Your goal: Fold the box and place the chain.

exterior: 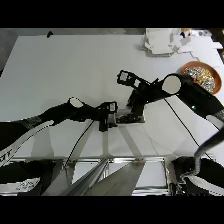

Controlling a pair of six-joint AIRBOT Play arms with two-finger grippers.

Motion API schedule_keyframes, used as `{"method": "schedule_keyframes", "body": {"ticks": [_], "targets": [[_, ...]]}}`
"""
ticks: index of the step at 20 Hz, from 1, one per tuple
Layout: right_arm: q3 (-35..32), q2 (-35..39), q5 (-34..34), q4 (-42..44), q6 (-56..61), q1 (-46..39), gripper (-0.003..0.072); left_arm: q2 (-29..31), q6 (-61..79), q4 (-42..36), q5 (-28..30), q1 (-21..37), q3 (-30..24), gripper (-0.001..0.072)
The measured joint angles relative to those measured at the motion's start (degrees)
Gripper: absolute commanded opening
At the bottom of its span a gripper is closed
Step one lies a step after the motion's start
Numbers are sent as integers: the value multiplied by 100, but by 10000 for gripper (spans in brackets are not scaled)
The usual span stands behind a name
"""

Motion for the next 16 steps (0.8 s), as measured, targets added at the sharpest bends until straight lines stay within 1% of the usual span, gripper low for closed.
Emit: {"method": "schedule_keyframes", "body": {"ticks": [5,12,14,16], "targets": [[2,-7,337,190,-719,214,205,0,2,0,-2,0,0,254],[-9,-7,470,184,-1056,575,208,0,0,0,0,0,0,254],[-33,-9,426,57,-1082,610,271,0,0,0,0,0,0,254],[-72,-7,358,-114,-1086,627,271,0,-2,-2,0,0,0,254]]}}
